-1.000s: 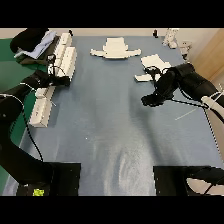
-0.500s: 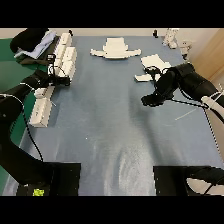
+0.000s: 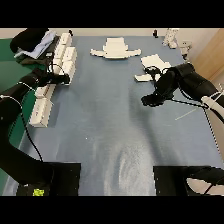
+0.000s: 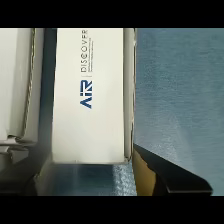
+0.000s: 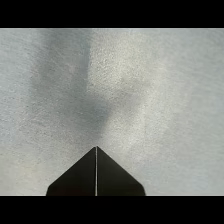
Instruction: Fold the box.
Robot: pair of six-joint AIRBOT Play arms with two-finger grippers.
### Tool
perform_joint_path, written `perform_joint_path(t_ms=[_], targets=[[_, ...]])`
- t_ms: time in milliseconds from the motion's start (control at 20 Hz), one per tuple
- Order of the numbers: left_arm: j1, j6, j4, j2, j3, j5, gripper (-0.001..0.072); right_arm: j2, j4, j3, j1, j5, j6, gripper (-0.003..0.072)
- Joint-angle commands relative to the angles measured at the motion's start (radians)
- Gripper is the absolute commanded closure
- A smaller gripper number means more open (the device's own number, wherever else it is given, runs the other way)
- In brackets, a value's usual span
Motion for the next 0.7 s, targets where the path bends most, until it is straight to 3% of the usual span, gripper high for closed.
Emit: perform_joint_path(t_ms=[0, 350, 500, 550, 600, 650], targets=[[0.002, 0.001, 0.001, 0.055, 0.001, -0.04, 0.0006, 0.0, 0.0, 0.001, 0.0, 0.0, 0.0, 0.068], [0.0, 0.0, 0.001, 0.251, 0.001, -0.189, 0.0006, 0.0, 0.0, 0.001, 0.0, 0.0, 0.0, 0.068], [0.0, -0.001, -0.001, 0.344, 0.001, -0.35, 0.0007, 0.0, 0.0, 0.001, 0.0, 0.0, 0.0, 0.068], [0.0, -0.002, -0.011, 0.369, 0.001, -0.417, 0.0044, 0.0, 0.0, 0.001, 0.0, 0.0, 0.0, 0.068], [0.0, -0.008, -0.029, 0.392, 0.001, -0.502, 0.0315, 0.0, 0.0, 0.001, 0.0, 0.0, 0.0, 0.068], [0.0, -0.008, -0.05, 0.414, 0.001, -0.597, 0.0634, 0.0, 0.0, 0.001, 0.0, 0.0, 0.0, 0.068]])
